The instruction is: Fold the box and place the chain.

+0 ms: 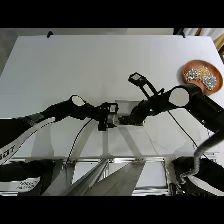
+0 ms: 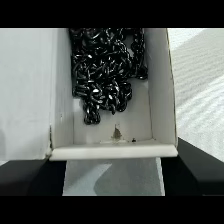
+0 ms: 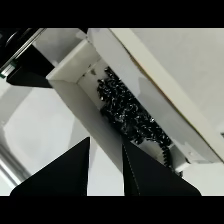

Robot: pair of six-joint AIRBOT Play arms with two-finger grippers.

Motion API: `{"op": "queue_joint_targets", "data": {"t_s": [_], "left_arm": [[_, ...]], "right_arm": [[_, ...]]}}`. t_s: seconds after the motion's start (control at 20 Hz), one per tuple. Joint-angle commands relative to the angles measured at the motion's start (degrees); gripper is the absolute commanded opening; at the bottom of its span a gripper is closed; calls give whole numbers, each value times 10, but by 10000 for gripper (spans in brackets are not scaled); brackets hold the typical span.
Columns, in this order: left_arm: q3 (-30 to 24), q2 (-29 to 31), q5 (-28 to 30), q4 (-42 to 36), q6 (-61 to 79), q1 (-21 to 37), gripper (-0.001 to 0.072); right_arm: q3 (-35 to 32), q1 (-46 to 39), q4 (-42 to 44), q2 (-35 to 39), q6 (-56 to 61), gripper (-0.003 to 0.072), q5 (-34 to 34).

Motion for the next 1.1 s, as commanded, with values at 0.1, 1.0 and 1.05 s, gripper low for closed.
{"op": "queue_joint_targets", "data": {"t_s": [0.1,1.0,1.05], "left_arm": [[0,0,0,0,0,0,256],[0,0,0,0,0,0,256],[0,0,0,0,0,0,256]], "right_arm": [[0,-12,-48,63,63,214,31],[-176,-131,-164,58,92,277,-217],[-176,-131,-165,30,87,277,-219]]}}
